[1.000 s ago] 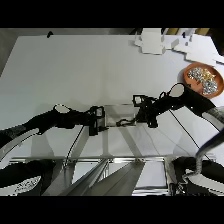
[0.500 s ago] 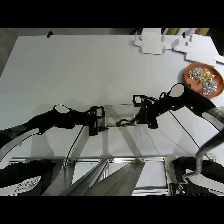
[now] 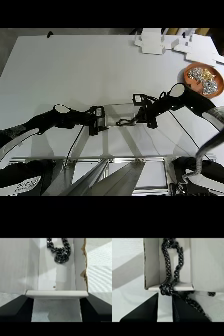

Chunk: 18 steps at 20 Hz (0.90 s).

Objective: Fold the box and place the chain.

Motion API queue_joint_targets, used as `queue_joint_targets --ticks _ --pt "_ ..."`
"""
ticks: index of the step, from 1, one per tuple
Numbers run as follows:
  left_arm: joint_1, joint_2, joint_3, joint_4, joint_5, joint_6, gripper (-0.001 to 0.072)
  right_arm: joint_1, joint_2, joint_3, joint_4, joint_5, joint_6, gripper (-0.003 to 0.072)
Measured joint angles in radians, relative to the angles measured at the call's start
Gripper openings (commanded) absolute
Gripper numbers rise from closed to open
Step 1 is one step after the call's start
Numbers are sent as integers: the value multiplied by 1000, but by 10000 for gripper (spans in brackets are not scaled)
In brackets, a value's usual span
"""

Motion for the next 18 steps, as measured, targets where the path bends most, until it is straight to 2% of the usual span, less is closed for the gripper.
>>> queue_joint_targets --ticks 1,7,12,18 --pt "0 0 0 0 0 0 272 0 0 0 1 -5 8 15" --pt "0 0 0 0 0 0 272 0 0 0 -8 -12 57 14" --pt "0 0 0 0 -1 0 272 0 15 0 -120 -8 109 14" --pt "0 0 0 0 -1 0 272 0 136 0 -205 0 210 13"
